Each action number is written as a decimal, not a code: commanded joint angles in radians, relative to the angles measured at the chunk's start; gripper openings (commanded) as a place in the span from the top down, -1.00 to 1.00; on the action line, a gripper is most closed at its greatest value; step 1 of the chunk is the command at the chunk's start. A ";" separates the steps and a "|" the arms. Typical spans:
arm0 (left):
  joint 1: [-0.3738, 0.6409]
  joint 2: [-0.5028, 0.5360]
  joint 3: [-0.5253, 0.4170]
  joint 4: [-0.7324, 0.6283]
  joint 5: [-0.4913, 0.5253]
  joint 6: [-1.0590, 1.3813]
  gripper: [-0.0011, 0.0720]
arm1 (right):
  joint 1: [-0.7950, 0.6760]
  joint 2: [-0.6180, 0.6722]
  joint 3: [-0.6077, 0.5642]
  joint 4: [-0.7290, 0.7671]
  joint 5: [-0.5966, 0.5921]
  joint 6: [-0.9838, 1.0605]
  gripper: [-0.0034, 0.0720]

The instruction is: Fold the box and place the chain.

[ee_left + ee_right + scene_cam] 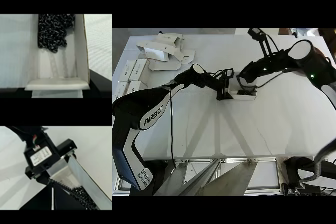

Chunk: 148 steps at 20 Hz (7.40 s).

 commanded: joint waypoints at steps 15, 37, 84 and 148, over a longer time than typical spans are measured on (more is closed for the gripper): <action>0.001 0.000 0.001 0.000 0.000 0.000 -0.23 | -0.032 -0.045 0.000 -0.056 0.040 0.044 0.42; 0.001 0.000 0.001 0.000 0.000 0.000 -0.23 | -0.393 -0.250 0.000 -0.603 -0.281 0.787 0.11; 0.001 0.000 0.001 0.000 0.000 0.000 -0.23 | -0.116 0.027 0.002 -0.229 0.080 0.171 0.87; 0.001 0.000 0.001 0.000 0.000 0.000 -0.23 | -0.271 -0.117 -0.375 0.222 -0.192 -1.015 0.25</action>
